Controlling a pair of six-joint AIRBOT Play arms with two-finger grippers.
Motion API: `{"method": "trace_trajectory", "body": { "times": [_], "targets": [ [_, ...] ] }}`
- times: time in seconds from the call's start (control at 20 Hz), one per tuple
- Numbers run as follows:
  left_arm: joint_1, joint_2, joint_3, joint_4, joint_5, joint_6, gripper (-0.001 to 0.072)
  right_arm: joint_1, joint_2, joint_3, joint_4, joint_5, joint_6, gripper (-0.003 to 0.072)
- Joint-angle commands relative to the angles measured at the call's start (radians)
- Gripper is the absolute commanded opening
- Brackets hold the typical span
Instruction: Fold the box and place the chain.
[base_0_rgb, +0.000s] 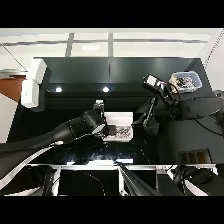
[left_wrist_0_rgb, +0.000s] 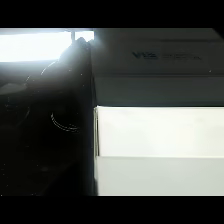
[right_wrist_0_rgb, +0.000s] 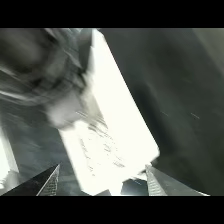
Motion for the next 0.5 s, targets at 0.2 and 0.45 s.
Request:
{"method": "trace_trajectory", "body": {
  "times": [0.2, 0.45],
  "targets": [
    [0.001, 0.000, 0.001, 0.000, 0.011, 0.000, 0.0032, -0.177, -0.017, -0.123, -0.299, 0.204, -0.018, 0.0611],
    [0.001, 0.000, 0.001, 0.000, 0.010, 0.000, 0.0032, -0.266, -0.026, -0.300, -0.397, 0.688, 0.450, 0.0611]
  ]
}}
